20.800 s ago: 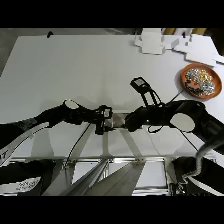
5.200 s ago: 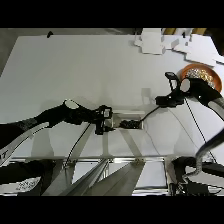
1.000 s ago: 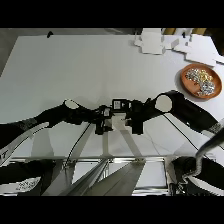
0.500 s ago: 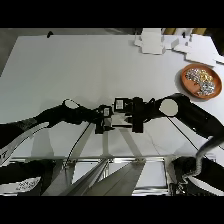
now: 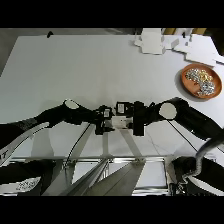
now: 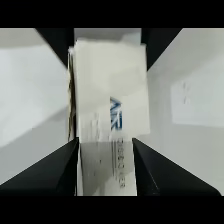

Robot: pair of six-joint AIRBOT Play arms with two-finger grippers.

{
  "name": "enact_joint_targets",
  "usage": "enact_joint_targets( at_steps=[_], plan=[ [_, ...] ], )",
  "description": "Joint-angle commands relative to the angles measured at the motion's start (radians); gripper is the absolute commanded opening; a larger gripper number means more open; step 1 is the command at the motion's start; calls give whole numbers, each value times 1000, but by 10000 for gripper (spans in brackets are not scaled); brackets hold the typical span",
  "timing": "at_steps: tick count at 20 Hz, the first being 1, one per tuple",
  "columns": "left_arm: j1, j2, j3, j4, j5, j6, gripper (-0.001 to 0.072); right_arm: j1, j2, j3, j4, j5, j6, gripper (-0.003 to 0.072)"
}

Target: Fold the box and place the chain.

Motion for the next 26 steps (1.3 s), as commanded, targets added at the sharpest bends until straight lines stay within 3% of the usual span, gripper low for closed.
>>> enact_joint_targets(
  at_steps=[1,5,6,8,12,18,26],
  plan=[
    [0,1,0,-8,10,-5,171,1,8,-2,24,49,-2,413],
    [0,1,0,-8,10,-5,171,0,48,-1,80,40,-1,415],
    [0,1,0,-7,10,-5,171,0,57,-1,86,30,1,376],
    [0,1,0,-7,10,-4,171,0,57,-1,85,13,24,126],
    [0,1,0,-7,10,-4,171,0,41,-2,82,8,26,33],
    [0,1,0,-7,10,-5,171,0,-5,-5,83,69,25,20],
    [0,1,0,-7,10,-4,171,0,-5,-68,84,-26,23,20]
  ],
)
